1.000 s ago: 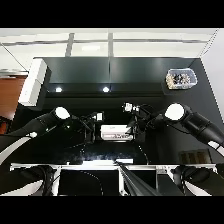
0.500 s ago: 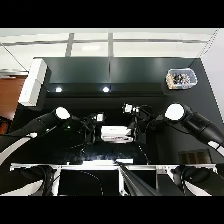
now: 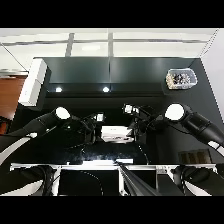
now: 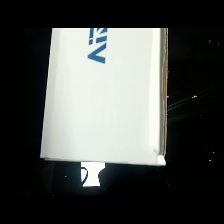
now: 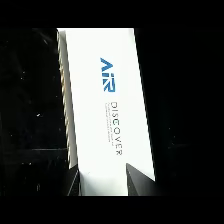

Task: Fold the box and place the chain.

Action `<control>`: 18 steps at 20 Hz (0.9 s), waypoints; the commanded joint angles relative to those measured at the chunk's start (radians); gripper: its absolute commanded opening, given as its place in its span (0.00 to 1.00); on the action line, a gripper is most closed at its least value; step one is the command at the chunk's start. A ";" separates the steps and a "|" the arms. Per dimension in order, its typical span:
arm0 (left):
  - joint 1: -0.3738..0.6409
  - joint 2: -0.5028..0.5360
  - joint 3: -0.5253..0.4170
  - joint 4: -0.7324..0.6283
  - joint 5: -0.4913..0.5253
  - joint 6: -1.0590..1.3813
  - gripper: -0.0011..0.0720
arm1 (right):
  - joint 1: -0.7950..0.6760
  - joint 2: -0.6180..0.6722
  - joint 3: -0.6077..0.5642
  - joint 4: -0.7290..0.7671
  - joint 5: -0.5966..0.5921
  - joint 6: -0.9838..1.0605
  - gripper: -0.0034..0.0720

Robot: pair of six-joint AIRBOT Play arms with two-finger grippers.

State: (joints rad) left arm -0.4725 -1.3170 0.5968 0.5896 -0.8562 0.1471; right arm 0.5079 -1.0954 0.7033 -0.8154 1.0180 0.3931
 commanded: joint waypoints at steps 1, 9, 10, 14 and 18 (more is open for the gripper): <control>0.000 0.000 0.000 0.000 0.000 0.000 0.53 | 0.000 0.002 0.001 -0.006 0.007 0.008 0.49; 0.000 0.000 0.000 0.000 0.000 0.000 0.53 | -0.013 0.019 0.001 0.009 -0.011 0.007 0.49; 0.000 0.000 0.000 0.000 0.000 0.000 0.53 | -0.013 0.019 0.001 0.011 -0.011 0.007 0.49; 0.000 0.000 0.000 0.000 0.000 0.000 0.53 | -0.013 0.019 0.001 0.011 -0.009 0.007 0.49; 0.000 0.000 0.000 0.001 0.000 0.000 0.53 | -0.014 0.020 0.001 0.034 -0.008 0.007 0.49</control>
State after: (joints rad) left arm -0.4725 -1.3167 0.5968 0.5892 -0.8551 0.1463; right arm 0.4950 -1.0767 0.7029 -0.7998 1.0111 0.4007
